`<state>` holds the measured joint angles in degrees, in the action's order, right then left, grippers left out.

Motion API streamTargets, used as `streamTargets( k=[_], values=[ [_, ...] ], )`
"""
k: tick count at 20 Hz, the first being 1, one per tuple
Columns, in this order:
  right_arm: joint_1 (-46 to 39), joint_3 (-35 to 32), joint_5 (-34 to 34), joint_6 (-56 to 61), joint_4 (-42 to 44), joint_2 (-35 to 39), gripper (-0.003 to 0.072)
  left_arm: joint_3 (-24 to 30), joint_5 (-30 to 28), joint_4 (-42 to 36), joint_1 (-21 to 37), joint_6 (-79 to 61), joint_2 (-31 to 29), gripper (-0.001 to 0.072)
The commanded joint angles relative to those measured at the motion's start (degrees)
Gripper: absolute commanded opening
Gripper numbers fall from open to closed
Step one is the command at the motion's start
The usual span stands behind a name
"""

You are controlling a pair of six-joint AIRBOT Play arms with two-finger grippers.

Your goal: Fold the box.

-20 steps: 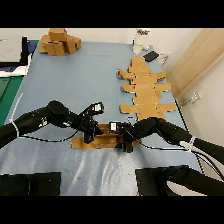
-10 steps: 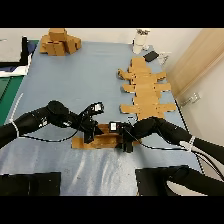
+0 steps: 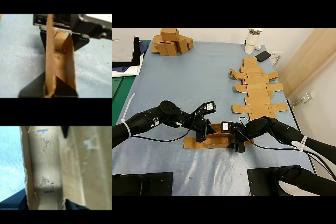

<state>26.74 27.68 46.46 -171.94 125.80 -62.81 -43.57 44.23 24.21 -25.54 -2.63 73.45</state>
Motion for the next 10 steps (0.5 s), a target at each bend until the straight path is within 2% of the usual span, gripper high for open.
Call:
streamTargets(
  k=[1, 2, 5, 7, 8, 9, 10],
  values=[
    [0.1, 0.0, 0.5, 0.0, 0.0, 0.0, 0.0502, 0.0, -2.1, 0.4, 1.0, 6.4, -1.2, 0.057],
    [0.0, 0.0, 0.7, 0.0, 0.0, 0.0, 0.0502, 0.0, -2.1, 1.4, 2.0, 9.7, -2.1, 0.0631],
    [0.1, 0.0, 0.6, 0.0, 0.0, 0.0, 0.0502, 0.0, 1.5, 10.4, 5.6, 21.6, -7.3, 0.0636],
    [0.1, 0.0, 0.6, 0.0, 0.0, 0.0, 0.0502, 0.0, 9.0, 20.2, 7.3, 33.8, -11.0, 0.0634],
    [0.1, 0.0, 0.6, 0.0, 0.0, 0.0, 0.0502, 0.0, 14.0, 25.5, 7.4, 41.0, -12.3, 0.0587],
    [0.1, 0.0, 0.6, 0.0, 0.0, 0.0, 0.0502, 0.0, 20.1, 29.7, 7.3, 49.8, -13.0, 0.0372],
    [0.1, 0.0, 0.6, 0.0, 0.0, 0.0, 0.0502, 0.3, 26.3, 30.9, 7.3, 56.7, -13.1, 0.0]
  ],
)
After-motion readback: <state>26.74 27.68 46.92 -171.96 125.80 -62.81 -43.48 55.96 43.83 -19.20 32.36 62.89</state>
